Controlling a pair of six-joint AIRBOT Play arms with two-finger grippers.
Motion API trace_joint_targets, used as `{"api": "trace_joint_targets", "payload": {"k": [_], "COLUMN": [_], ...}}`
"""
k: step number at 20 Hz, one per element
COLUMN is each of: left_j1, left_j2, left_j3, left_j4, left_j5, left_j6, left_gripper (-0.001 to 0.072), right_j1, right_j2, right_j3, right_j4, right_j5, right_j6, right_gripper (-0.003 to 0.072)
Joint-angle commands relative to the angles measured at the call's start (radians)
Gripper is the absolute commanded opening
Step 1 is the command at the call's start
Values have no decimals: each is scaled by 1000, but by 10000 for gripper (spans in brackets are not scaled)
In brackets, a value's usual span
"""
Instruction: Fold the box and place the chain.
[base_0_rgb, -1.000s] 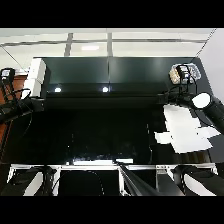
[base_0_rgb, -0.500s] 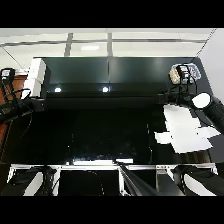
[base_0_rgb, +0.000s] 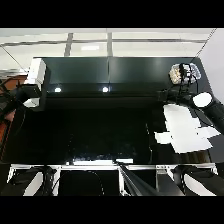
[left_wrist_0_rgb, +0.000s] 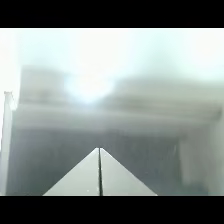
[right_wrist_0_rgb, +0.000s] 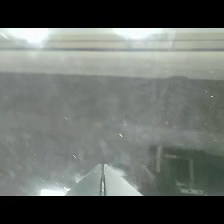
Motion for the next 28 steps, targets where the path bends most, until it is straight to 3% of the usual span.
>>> {"api": "trace_joint_targets", "payload": {"k": [1,2,4,5,10,12,15,17,25,28], "left_j1": [0,0,0,0,-1,-1,-1,-2,0,0], "left_j2": [-27,-43,-79,-98,-140,-140,-141,-141,-141,-141], "left_j3": [0,0,0,0,1,1,1,1,1,1], "left_j4": [-115,-120,-126,-128,-131,-134,-146,-146,-137,-138], "left_j5": [92,86,42,3,-201,-202,-200,-205,-295,-317], "left_j6": [-26,-26,-29,-29,-24,-25,-25,-25,-13,-13], "left_gripper": [31,100,664,711,710,705,705,705,705,705], "right_j1": [1,1,-33,-84,-591,-799,-1011,-1056,-1038,-1038], "right_j2": [-1,-1,-1,-2,-94,-151,-193,-197,-198,-198], "right_j3": [0,2,33,61,234,286,291,290,212,187], "right_j4": [41,22,-105,-154,-271,-327,-331,-356,-406,-401], "right_j5": [-84,-113,-115,-103,99,286,645,756,763,713], "right_j6": [-1,-5,5,39,180,127,-200,-330,-473,-480], "right_gripper": [509,720,720,720,720,720,720,720,720,357]}}
